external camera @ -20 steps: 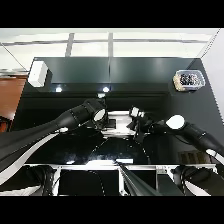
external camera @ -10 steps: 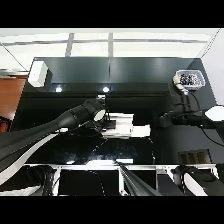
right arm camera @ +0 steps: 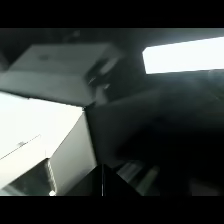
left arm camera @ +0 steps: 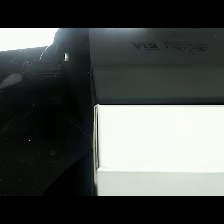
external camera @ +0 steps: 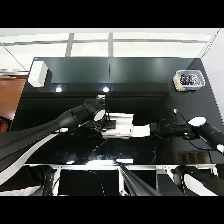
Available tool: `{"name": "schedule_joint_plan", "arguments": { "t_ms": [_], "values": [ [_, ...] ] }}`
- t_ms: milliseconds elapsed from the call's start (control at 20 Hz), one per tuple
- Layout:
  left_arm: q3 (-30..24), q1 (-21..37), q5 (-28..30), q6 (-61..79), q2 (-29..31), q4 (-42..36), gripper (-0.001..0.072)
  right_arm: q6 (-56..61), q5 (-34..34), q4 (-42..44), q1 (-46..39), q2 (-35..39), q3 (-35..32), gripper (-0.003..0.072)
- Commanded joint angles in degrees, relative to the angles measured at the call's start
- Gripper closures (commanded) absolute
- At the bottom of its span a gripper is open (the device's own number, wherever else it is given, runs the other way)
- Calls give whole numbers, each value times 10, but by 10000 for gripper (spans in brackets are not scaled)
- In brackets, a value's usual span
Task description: Fold the box and place the chain.
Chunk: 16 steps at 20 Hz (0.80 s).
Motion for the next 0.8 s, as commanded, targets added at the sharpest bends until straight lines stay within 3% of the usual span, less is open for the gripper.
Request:
{"name": "schedule_joint_plan", "arguments": {
  "t_ms": [0, 200, 400, 500, 550, 750],
  "values": [
    [0, 0, 0, 1, 0, 0, 679, -35, -14, 82, 37, -42, -4, 664],
    [0, 0, 0, 1, 0, 0, 679, -59, 7, 83, 37, -42, -1, 663],
    [0, 0, 0, 1, 0, 0, 679, -91, 70, 86, 37, -42, 49, 654],
    [0, 0, 0, 1, 0, 0, 679, -91, 71, 99, 37, -42, 68, 184],
    [0, 0, 0, 1, 0, 0, 679, -91, 69, 100, 37, -42, 77, 117],
    [0, 0, 0, 1, 0, 0, 679, -86, 67, 109, 48, -42, 87, 119]
  ]
}}
